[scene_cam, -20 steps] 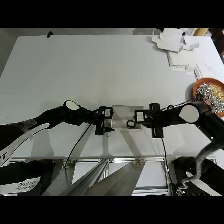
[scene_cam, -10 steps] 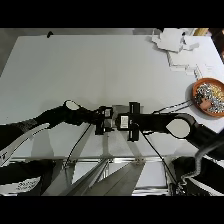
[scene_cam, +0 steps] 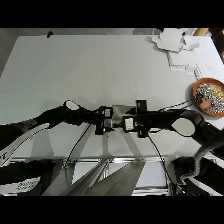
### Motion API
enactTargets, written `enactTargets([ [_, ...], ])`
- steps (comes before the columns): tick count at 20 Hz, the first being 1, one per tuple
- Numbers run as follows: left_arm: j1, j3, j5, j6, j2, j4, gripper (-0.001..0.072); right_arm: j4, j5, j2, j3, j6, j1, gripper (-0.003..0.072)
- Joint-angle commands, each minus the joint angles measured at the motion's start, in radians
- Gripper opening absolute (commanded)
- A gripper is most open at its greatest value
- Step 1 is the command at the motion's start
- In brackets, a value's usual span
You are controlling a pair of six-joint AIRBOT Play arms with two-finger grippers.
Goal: Fold the box and place the chain.
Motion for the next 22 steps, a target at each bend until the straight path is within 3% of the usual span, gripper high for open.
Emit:
enactTargets([
  [1,0.000,0.000,0.000,0.000,0.000,0.000,0.0278,-0.213,0.267,0.047,0.000,-0.002,-0.163,0.0293],
  [5,0.000,0.000,0.000,0.000,0.000,0.000,0.0278,-0.261,0.273,-0.003,-0.014,-0.117,-0.385,0.0293],
  [8,0.000,0.000,0.000,0.000,0.000,0.000,0.0278,-0.279,0.252,-0.082,-0.015,-0.171,-0.467,0.0292],
  [15,0.000,0.000,0.000,0.000,0.000,0.000,0.0278,-0.287,0.171,-0.248,-0.015,-0.192,-0.478,0.0285],
  [22,0.000,0.000,0.000,0.000,0.000,0.000,0.0278,-0.287,0.150,-0.258,-0.016,-0.192,-0.478,0.0245],
])
